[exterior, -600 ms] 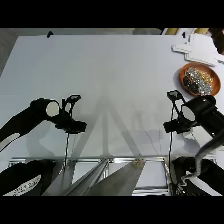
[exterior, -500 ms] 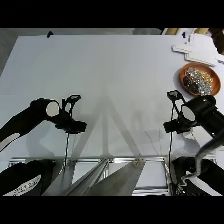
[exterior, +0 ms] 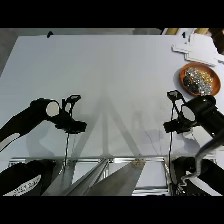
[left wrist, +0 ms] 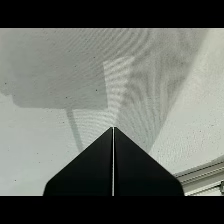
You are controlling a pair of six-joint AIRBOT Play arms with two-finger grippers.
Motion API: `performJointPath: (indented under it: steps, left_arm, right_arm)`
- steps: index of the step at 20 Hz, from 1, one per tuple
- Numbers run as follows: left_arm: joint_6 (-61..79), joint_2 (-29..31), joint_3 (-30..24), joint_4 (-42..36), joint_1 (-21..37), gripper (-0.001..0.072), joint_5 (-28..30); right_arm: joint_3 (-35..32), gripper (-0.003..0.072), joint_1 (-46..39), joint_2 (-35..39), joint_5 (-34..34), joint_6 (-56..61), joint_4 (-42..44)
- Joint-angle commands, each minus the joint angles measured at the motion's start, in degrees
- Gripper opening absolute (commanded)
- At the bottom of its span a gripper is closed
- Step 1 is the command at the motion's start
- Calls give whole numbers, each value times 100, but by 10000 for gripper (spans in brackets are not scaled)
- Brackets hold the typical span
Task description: Fold the box and place the chain.
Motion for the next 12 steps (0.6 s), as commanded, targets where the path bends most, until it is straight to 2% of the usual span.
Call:
performJointPath:
  steps: [1,5,6,8,10,12]
  left_arm:
    - [0,0,-4,2,4,9,4]
    - [0,-2,-4,2,4,9,2]
    - [0,0,-4,2,4,9,2]
    - [2,0,-4,2,4,9,-2]
    - [0,0,-4,2,4,9,-4]
    - [0,0,-4,2,4,9,-7]
  right_arm:
    - [2,21,-2,4,-551,4,9]
    - [13,22,-4,0,-1598,-186,-249]
    - [66,21,-28,0,-1513,-164,-603]
    - [356,18,-490,0,-931,-315,-1147]
    - [669,18,-1449,0,-542,-1104,-1523]
    - [807,19,-2656,2,-621,-1628,-1952]
